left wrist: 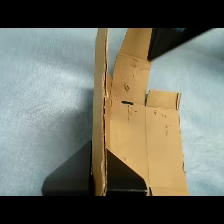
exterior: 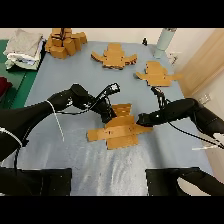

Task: Fold the box.

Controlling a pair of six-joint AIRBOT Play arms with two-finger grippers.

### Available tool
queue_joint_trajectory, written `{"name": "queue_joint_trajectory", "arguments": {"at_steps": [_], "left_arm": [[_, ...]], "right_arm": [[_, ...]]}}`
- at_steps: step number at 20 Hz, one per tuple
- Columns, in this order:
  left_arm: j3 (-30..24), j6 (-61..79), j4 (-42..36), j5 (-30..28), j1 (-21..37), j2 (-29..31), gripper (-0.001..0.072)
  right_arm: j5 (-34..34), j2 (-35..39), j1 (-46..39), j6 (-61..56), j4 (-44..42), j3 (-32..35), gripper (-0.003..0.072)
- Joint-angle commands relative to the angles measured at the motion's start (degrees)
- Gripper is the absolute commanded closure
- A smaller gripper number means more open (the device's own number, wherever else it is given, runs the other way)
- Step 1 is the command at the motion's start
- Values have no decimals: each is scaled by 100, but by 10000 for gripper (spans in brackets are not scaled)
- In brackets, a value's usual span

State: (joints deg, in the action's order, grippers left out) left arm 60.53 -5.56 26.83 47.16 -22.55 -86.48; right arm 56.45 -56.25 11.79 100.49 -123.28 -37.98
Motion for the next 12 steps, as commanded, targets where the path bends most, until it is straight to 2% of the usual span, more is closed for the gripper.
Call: {"name": "queue_joint_trajectory", "arguments": {"at_steps": [1,8,12], "left_arm": [[133,-26,-50,247,2,-17,696],[157,-164,-74,297,0,42,696],[149,-175,-92,289,0,39,697]], "right_arm": [[-367,-92,74,-68,293,411,677],[-1084,-498,72,-205,741,459,677],[-1134,-538,72,-214,780,459,677]]}}
